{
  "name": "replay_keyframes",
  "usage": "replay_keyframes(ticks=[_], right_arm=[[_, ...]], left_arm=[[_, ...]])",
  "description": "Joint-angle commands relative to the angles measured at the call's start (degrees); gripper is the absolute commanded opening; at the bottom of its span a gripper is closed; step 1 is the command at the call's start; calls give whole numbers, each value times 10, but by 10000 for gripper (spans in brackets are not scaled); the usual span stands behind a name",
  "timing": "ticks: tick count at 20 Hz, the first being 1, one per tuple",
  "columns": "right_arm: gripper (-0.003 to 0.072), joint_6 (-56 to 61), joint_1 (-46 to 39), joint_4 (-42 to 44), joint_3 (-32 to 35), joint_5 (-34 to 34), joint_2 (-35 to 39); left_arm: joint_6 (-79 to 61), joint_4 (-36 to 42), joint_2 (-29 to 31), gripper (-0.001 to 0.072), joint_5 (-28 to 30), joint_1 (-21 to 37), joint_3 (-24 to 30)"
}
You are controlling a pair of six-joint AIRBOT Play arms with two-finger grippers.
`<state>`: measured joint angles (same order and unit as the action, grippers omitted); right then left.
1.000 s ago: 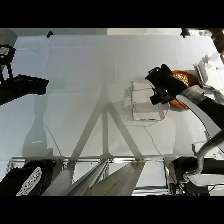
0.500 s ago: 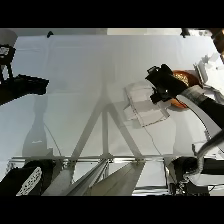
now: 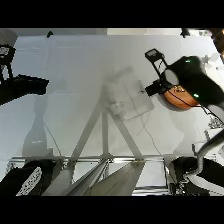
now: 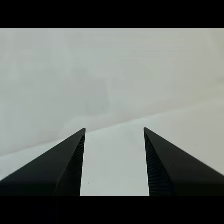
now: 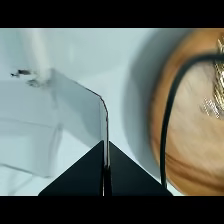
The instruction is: Fold the box and place the chain.
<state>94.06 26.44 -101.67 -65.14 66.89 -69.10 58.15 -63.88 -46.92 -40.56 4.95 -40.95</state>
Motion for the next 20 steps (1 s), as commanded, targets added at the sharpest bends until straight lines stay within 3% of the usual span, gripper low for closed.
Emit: replay_keyframes(ticks=[1,3,5,10,13,20], right_arm=[[5,-46,0,75,42,-43,69],[5,-46,0,112,115,-93,98],[5,-46,0,180,189,-189,121],[5,-44,0,314,294,-422,117],[4,-45,0,335,327,-459,111],[4,-77,0,328,331,-497,55]], left_arm=[[0,0,0,397,0,0,-1],[0,0,0,397,0,0,-1],[0,0,0,397,0,0,-1],[0,0,0,397,0,0,-1],[0,0,0,397,0,0,-1],[0,0,0,397,0,0,-1]])
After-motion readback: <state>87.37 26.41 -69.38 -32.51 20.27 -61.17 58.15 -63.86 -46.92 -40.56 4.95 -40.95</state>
